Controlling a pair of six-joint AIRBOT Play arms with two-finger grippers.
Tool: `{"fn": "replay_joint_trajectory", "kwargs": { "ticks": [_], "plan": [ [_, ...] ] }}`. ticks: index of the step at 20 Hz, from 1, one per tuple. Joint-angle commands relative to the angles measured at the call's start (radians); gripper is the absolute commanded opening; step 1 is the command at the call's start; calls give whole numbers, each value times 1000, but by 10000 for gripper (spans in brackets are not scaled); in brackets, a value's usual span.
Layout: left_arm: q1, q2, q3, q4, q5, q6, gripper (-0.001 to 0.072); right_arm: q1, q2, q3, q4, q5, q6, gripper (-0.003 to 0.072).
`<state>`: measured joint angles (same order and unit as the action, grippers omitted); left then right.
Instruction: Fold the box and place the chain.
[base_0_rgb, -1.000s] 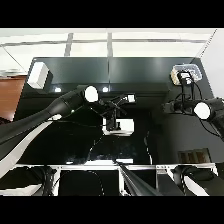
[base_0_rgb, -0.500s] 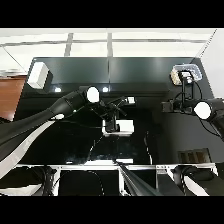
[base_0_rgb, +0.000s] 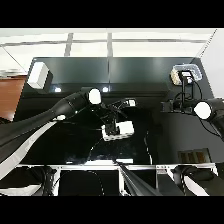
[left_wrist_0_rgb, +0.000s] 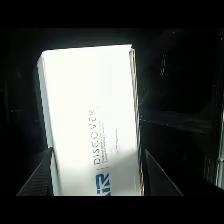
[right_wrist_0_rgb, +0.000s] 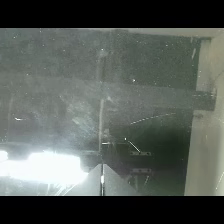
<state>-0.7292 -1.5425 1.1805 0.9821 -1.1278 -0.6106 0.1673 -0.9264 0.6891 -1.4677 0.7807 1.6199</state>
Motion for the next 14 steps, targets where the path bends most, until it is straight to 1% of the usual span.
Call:
{"fn": "replay_joint_trajectory", "kwargs": {
  "ticks": [1, 5, 8, 11, 14],
  "plan": [
    [-13, 0, 6, 17, -2, -49, 711, -1, 0, -1, 0, 0, 0, 14],
    [-43, 0, 40, 70, -3, -59, 712, -1, 0, -1, 0, 1, 0, 14],
    [-80, 0, 74, 176, 5, -172, 713, -1, 0, -1, 0, 0, 0, 14],
    [-113, -1, 77, 221, 5, -217, 712, -1, 0, -1, 0, 0, 0, 14],
    [-140, -1, 77, 264, 42, -265, 713, -1, 0, -1, -3, 0, 0, 14]
  ]
}}
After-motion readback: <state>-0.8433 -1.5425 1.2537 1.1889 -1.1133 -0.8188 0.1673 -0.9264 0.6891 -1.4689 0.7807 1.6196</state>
